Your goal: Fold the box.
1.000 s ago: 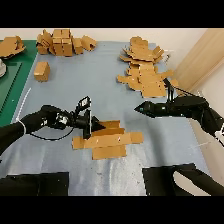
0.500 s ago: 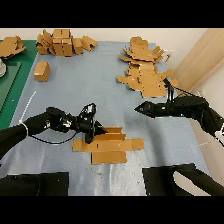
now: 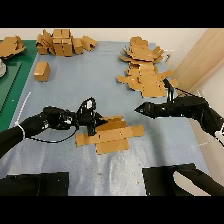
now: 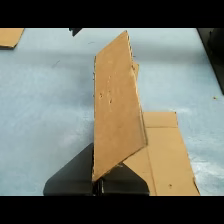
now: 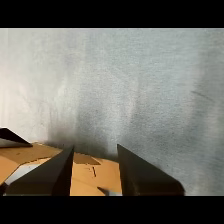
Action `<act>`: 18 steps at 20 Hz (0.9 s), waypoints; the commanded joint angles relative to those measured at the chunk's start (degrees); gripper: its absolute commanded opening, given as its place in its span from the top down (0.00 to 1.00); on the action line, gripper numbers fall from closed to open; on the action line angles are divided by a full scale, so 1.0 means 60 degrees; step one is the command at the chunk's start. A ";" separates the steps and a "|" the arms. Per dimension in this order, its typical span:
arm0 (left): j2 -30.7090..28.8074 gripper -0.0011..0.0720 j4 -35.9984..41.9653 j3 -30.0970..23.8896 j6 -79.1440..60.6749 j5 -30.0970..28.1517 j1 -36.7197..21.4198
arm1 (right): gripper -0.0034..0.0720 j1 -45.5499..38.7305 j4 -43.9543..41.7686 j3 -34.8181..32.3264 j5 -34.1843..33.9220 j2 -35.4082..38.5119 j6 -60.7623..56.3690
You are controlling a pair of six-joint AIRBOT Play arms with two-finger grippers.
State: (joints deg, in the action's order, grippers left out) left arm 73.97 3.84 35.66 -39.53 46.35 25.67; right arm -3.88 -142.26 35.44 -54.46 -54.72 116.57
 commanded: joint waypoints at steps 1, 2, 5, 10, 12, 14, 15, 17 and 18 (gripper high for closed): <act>0.0058 0.97 0.0291 0.0000 -0.0346 0.0146 0.0011 | 0.41 0.0011 0.0000 0.0004 0.0007 0.0004 0.0000; 0.0109 0.97 0.0284 0.0000 -0.0346 0.0313 0.0011 | 0.41 0.0011 0.0000 0.0004 0.0007 0.0004 0.0000; 0.0430 0.97 0.0033 0.0000 -0.0339 0.0608 0.0011 | 0.41 0.0011 -0.0004 0.0004 0.0011 0.0004 -0.0004; 0.0590 0.97 -0.0251 0.0000 -0.0339 0.0739 0.0011 | 0.41 0.0011 -0.0004 0.0000 0.0044 0.0004 -0.0004; 0.0590 0.97 -0.0295 -0.0004 -0.0331 0.0783 0.0011 | 0.41 0.0011 -0.0004 0.0000 0.0055 0.0004 -0.0004; 0.0590 0.97 -0.0430 -0.0004 -0.0237 0.0790 0.0011 | 0.41 0.0011 -0.0004 0.0000 0.0055 0.0004 -0.0004; 0.0590 0.97 -0.0430 -0.0004 -0.0237 0.0794 0.0011 | 0.41 0.0007 -0.0004 0.0000 0.0055 0.0004 0.0000; 0.0590 0.97 -0.0448 -0.0004 -0.0229 0.0805 0.0011 | 0.41 0.0011 -0.0004 0.0000 0.0055 0.0004 0.0000; 0.0590 0.97 -0.0492 -0.0004 -0.0219 0.0823 0.0011 | 0.41 0.0011 -0.0004 0.0000 0.0055 0.0004 0.0000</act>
